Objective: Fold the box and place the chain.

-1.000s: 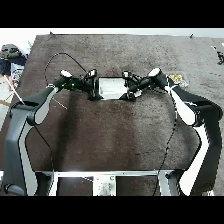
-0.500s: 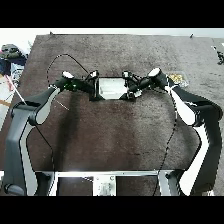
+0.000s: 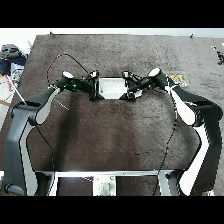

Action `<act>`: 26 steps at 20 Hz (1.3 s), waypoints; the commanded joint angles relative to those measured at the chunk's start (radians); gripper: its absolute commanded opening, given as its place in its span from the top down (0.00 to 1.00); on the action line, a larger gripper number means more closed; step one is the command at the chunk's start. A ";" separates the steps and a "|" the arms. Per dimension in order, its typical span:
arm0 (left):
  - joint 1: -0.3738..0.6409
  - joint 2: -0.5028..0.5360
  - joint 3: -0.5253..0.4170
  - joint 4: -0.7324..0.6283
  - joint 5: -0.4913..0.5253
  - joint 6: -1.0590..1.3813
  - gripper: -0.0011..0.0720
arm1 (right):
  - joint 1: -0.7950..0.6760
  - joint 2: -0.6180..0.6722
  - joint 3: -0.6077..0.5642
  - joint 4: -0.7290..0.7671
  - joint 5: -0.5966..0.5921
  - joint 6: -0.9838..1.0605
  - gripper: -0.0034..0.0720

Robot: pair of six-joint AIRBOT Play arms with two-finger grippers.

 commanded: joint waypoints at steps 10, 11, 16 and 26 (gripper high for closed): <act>0.000 0.000 0.000 0.019 -0.002 -0.021 0.34 | 0.000 0.000 0.000 0.000 0.001 0.000 0.34; 0.000 0.000 0.000 0.019 -0.002 -0.021 0.34 | 0.000 0.000 0.000 0.000 0.001 0.000 0.34; 0.000 0.000 0.000 0.018 -0.002 -0.021 0.34 | 0.000 0.000 0.000 0.000 0.001 0.000 0.34; 0.000 0.000 0.000 0.016 -0.002 -0.021 0.34 | 0.000 0.000 0.000 0.000 0.001 0.000 0.34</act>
